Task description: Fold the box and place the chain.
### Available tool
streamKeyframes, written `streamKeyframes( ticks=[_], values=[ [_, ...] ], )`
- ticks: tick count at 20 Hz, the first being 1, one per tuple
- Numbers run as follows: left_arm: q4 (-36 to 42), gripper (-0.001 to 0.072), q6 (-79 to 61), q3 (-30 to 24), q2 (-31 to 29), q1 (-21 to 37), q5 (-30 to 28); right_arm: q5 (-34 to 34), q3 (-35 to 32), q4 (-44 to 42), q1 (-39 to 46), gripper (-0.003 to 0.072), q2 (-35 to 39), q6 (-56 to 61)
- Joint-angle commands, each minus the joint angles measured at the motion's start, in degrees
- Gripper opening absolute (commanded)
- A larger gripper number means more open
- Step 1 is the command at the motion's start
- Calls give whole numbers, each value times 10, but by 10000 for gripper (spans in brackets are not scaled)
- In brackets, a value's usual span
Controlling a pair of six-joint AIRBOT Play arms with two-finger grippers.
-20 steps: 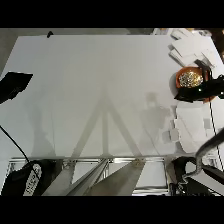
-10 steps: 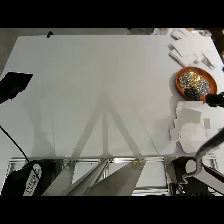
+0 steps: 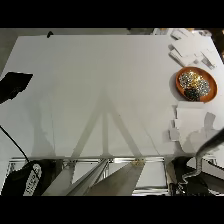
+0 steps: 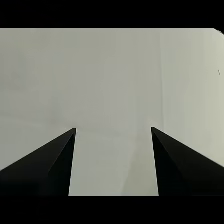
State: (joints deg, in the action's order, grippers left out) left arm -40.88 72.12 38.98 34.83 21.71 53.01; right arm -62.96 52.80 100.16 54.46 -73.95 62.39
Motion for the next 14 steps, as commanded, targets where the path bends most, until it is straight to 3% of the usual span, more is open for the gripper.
streamKeyframes(
  ticks=[1, 4, 8, 14],
  values=[
    [0, 500, 0, 0, 0, 0, 0, -22, 0, -30, 21, 438, -23, -79],
    [0, 500, 0, 0, 0, 0, 0, -62, 0, -28, 19, 435, -45, -93],
    [0, 500, 0, 0, 0, 0, 0, -71, 0, -102, 20, 434, -21, -179],
    [0, 500, 0, 0, 0, 0, 0, -98, 0, -74, 62, 434, -10, -174]
  ],
)
